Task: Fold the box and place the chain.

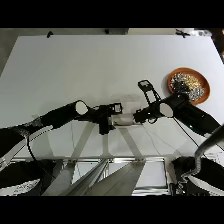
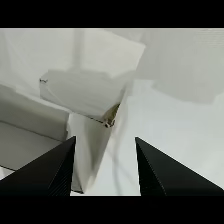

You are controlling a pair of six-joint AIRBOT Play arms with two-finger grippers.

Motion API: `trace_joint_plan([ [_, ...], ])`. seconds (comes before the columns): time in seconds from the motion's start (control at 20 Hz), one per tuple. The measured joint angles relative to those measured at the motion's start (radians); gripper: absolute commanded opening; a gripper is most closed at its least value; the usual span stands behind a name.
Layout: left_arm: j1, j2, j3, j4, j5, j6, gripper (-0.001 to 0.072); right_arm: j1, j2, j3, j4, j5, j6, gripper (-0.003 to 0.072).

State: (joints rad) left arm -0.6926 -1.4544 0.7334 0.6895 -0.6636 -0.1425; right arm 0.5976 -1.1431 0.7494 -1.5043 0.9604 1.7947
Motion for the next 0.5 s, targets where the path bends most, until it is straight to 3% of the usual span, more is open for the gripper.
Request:
trace_joint_plan([
  [0.5,0.0,0.0,0.0,0.0,0.0,0.0,0.0135,0.043,-0.124,0.006,-0.015,-0.032,0.096,0.0411],
])
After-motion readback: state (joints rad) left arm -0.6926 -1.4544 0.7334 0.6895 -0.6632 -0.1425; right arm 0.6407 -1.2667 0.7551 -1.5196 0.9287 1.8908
